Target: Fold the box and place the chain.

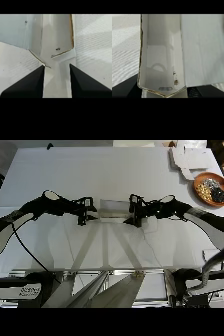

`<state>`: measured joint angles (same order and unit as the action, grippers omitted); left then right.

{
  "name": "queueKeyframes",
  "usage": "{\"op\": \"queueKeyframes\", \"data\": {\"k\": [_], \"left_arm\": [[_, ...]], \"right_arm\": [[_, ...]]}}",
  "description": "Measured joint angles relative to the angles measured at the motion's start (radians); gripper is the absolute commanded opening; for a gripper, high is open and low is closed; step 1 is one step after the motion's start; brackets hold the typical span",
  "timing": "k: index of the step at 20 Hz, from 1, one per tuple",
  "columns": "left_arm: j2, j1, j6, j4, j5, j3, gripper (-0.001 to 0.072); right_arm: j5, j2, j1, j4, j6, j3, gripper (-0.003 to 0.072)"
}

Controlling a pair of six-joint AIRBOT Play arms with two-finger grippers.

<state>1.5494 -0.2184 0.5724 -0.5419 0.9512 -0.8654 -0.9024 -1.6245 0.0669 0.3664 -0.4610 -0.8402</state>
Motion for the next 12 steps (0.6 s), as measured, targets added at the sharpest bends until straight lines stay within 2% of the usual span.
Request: {"op": "queueKeyframes", "data": {"k": [5, 7, 12], "left_arm": [[0.000, 0.000, 0.056, 0.039, -0.022, 0.000, 0.0311], [0.000, -0.001, 0.073, 0.050, -0.029, 0.000, 0.0266], [0.001, -0.001, 0.099, 0.060, -0.031, 0.000, 0.0265]], "right_arm": [[0.000, 0.000, 0.000, 0.000, 0.000, 0.000, 0.0438], [0.000, 0.000, 0.000, 0.000, 0.000, 0.000, 0.0438], [0.000, 0.000, 0.000, 0.000, 0.000, 0.000, 0.0438]]}}
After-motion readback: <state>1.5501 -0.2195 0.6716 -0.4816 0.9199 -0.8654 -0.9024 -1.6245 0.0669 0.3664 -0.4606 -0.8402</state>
